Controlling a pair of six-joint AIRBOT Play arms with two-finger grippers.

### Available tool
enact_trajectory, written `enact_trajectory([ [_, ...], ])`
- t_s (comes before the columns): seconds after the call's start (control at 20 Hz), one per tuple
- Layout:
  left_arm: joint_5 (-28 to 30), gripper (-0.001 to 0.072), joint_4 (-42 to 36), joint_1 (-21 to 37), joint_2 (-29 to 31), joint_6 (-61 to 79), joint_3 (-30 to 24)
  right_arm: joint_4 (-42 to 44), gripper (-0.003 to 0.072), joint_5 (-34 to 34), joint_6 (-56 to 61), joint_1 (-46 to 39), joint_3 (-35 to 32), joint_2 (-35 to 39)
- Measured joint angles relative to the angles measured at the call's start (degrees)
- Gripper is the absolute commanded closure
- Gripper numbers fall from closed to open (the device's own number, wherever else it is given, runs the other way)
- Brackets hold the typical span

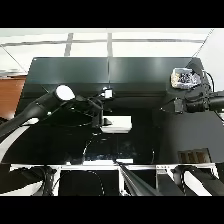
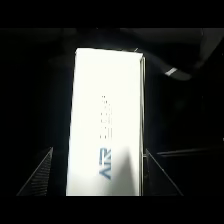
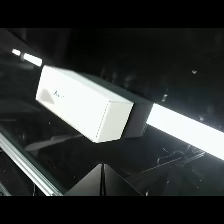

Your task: Fold the box and place the chain.

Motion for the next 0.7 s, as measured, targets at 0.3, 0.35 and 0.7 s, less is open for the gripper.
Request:
enact_trajectory([
  [0.3, -0.13, -0.0006, 0.17, -1.64, -4.63, -5.03, 2.03, -0.24, 0.067, -0.83, 0.28, -0.24, -0.04, 0.13],
  [0.35, -0.5, -0.0006, 0.2, -1.77, -4.92, -5.31, 2.14, -0.26, 0.067, -0.87, 0.28, -0.24, -0.04, 0.13],
  [0.7, -1.84, -0.0007, 2.6, -5.09, -5.68, -5.46, 2.34, -0.48, 0.0671, -2.05, 0.28, -0.24, -0.04, 0.13],
])
